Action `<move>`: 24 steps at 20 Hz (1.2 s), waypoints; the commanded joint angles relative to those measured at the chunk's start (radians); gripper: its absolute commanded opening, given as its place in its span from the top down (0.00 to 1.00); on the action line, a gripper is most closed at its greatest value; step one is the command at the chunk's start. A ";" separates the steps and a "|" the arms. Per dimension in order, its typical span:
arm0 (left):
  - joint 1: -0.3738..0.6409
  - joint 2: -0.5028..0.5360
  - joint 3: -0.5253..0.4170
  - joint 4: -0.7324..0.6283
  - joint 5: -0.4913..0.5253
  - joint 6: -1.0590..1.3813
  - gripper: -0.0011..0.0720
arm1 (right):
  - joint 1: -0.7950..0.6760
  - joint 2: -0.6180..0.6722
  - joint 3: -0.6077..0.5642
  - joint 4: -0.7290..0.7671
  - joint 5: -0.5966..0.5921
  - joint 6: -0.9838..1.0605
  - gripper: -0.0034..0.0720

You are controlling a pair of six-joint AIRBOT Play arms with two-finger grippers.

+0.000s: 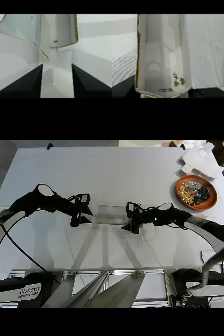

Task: Fold the box and place the chain.

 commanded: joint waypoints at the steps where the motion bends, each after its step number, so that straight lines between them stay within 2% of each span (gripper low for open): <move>1: 0.013 -0.032 -0.021 -0.113 0.023 0.106 0.46 | 0.000 0.000 0.000 0.000 0.000 0.000 0.27; 2: 0.008 -0.048 -0.021 -0.115 0.021 0.105 0.46 | 0.000 0.000 0.000 0.000 0.000 0.000 0.27; 4: 0.000 -0.068 -0.021 -0.092 0.010 0.105 0.54 | 0.000 0.000 0.000 0.000 0.000 0.000 0.27; 8: -0.005 -0.071 -0.021 -0.071 0.005 0.122 0.54 | 0.000 0.000 0.000 0.000 0.000 0.000 0.27; 12: -0.005 -0.071 -0.021 -0.106 0.000 0.206 0.56 | 0.000 0.000 0.000 0.000 0.000 0.000 0.27; 14: -0.005 -0.071 -0.021 -0.109 0.011 0.241 0.71 | 0.000 0.000 0.000 0.000 0.000 0.000 0.27; 20: -0.006 -0.071 -0.021 -0.134 0.039 0.282 0.71 | 0.000 0.000 0.000 0.000 0.000 0.000 0.27; 21: -0.006 -0.071 -0.021 -0.153 0.045 0.283 0.73 | 0.000 0.000 0.000 0.000 0.000 0.000 0.27; 22: -0.009 -0.071 -0.021 -0.162 0.049 0.291 0.81 | 0.000 0.000 0.000 0.000 0.000 0.000 0.27; 24: -0.019 -0.072 -0.021 -0.161 0.053 0.312 0.82 | 0.000 0.000 0.000 0.000 0.000 0.000 0.27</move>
